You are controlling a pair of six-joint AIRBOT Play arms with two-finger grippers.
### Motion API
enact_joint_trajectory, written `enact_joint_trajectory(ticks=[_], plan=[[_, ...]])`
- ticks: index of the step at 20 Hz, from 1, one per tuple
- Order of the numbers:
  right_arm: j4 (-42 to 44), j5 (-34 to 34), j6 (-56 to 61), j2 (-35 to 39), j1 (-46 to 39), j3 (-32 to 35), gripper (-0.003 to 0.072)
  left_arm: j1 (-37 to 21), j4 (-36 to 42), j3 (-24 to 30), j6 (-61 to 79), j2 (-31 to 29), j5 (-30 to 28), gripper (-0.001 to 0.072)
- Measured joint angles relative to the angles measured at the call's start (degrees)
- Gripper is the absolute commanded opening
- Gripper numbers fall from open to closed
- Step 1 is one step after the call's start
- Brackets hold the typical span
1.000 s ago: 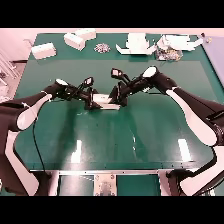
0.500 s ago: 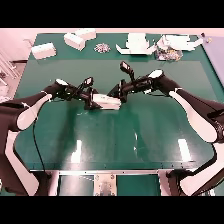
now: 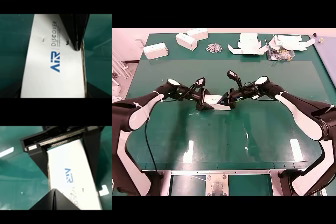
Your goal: Fold the box and place the chain.
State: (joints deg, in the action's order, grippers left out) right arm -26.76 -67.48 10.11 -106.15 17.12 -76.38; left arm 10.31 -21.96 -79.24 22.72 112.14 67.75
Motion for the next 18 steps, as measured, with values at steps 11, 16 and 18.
enact_joint_trajectory(ticks=[11, 16, 18], plan=[[6.1, -0.9, 4.1, 14.9, -1.6, -0.3, -0.0002, 0.0, 0.5, 0.0, -0.4, 0.0, -0.2, 0.0630], [-0.2, 3.7, 13.7, 27.6, -1.6, 8.3, -0.0001, 0.0, 0.4, 0.0, -0.3, 0.0, -0.2, 0.0630], [-5.9, 8.0, 18.2, 34.8, -1.6, 14.6, 0.0000, 0.0, 0.4, 0.0, -0.2, 0.0, -0.2, 0.0630]])
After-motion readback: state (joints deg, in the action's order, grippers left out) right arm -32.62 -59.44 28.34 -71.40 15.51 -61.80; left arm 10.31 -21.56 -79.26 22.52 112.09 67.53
